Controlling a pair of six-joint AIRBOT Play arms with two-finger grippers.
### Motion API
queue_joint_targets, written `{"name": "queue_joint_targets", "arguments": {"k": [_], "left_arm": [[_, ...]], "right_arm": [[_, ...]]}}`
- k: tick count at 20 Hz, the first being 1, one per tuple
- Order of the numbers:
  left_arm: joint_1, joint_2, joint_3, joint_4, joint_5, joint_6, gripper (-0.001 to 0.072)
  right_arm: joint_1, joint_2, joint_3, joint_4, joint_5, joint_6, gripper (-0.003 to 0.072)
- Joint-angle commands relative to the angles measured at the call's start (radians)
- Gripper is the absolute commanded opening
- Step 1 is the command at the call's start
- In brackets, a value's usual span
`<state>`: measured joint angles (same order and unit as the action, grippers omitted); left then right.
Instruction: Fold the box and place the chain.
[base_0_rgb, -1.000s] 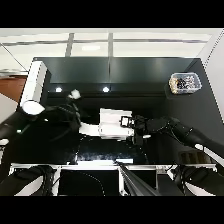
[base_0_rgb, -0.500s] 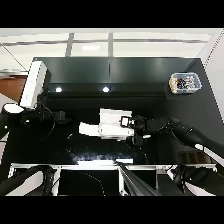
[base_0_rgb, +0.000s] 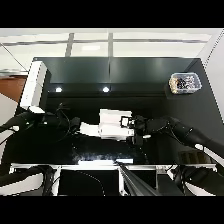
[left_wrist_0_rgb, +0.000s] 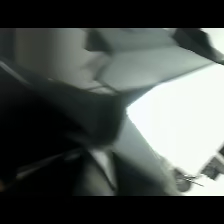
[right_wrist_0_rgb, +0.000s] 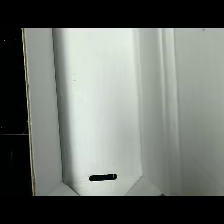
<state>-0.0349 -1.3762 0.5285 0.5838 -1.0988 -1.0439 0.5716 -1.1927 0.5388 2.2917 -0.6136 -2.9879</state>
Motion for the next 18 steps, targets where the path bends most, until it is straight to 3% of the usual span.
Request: {"name": "queue_joint_targets", "arguments": {"k": [1,4,7,13,18], "left_arm": [[-0.074,-0.014,0.031,0.003,0.026,0.004,0.0636],[-0.075,-0.011,0.084,0.002,-0.065,0.004,0.0645],[-0.086,0.006,0.108,0.001,-0.074,0.003,0.0644],[-0.156,0.087,0.109,-0.011,-0.019,-0.028,0.0644],[-0.247,0.096,0.109,-0.013,0.056,-0.046,0.0644]], "right_arm": [[0.0,0.0,0.0,0.0,0.0,0.002,0.0544],[0.0,0.0,0.0,0.0,0.0,0.002,0.0544],[0.0,0.0,0.0,0.0,0.0,0.002,0.0544],[0.0,0.0,0.0,0.0,0.0,0.002,0.0544],[0.0,0.0,0.0,0.0,0.0,0.002,0.0544]]}}
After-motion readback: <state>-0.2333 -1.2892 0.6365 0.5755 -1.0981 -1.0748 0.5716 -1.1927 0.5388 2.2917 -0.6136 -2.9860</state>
